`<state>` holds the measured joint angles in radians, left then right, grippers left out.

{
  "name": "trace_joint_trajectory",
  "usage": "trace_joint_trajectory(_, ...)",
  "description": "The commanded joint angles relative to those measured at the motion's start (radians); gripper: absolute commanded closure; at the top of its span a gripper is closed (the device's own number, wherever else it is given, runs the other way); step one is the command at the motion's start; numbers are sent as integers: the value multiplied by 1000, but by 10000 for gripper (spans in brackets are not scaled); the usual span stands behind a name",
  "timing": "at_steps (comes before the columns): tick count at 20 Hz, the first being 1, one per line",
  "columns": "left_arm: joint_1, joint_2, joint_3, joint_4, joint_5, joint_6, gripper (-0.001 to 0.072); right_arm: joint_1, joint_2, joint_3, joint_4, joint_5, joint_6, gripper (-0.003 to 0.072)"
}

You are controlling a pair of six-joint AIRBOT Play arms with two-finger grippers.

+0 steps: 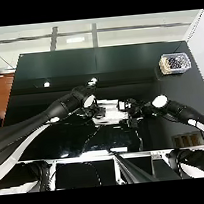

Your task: Fold the box and place the chain.

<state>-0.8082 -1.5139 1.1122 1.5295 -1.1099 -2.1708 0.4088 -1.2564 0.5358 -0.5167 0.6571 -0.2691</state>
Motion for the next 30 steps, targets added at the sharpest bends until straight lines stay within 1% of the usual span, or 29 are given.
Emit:
trace_joint_trajectory(1,-8,-8,1,3,5,-48,233,1,0,0,0,0,0,555)
trace_joint_trajectory(2,-10,-9,1,3,8,-65,233,1,0,0,0,0,0,556)
trace_joint_trajectory(3,-13,-9,1,7,21,-71,299,1,0,0,0,0,0,555)
trace_joint_trajectory(4,-13,-9,1,6,29,-71,413,1,0,0,0,0,0,555)
trace_joint_trajectory(5,-12,-9,1,6,31,-71,435,1,0,0,0,0,0,555)
trace_joint_trajectory(6,-12,-10,1,4,29,-71,437,1,0,0,0,0,0,555)
trace_joint_trajectory(7,-12,-10,1,3,27,-71,513,1,0,0,0,0,0,555)
trace_joint_trajectory(8,-12,-10,1,3,28,-70,647,1,0,0,0,0,0,555)
trace_joint_trajectory(10,-12,-10,1,3,28,-71,682,1,0,0,0,0,0,555)
trace_joint_trajectory(12,-12,-10,1,3,28,-71,682,1,0,0,0,0,0,555)
trace_joint_trajectory(13,-12,-10,1,3,28,-71,681,1,0,0,0,0,0,555)
trace_joint_trajectory(14,-12,-10,1,3,28,-71,657,1,0,0,0,0,0,556)
trace_joint_trajectory(15,-12,-10,1,3,27,-72,492,1,0,0,0,0,0,556)
trace_joint_trajectory(16,-12,-10,1,3,26,-90,307,1,0,0,0,0,0,555)
trace_joint_trajectory(17,-12,-10,1,3,26,-101,234,1,0,0,0,0,0,555)
trace_joint_trajectory(19,-12,-10,1,3,27,-108,234,1,0,0,0,0,0,556)
trace_joint_trajectory(20,-12,-11,1,3,24,-113,347,1,0,0,0,0,0,556)
trace_joint_trajectory(21,-12,-11,1,3,26,-110,624,1,0,0,0,0,0,556)
trace_joint_trajectory(22,-12,-11,1,3,34,-108,681,1,0,0,0,0,0,555)
trace_joint_trajectory(26,-12,-11,1,8,32,-108,682,1,0,0,2,0,0,555)
trace_joint_trajectory(27,-12,-11,1,8,31,-108,682,1,0,0,3,0,29,473)
trace_joint_trajectory(28,-12,-11,1,8,27,-108,682,0,5,0,-1,2,56,239)
trace_joint_trajectory(29,-11,-11,1,8,24,-108,682,0,21,0,-11,21,72,153)
trace_joint_trajectory(30,-11,-11,1,8,24,-108,682,0,42,0,-28,35,100,153)
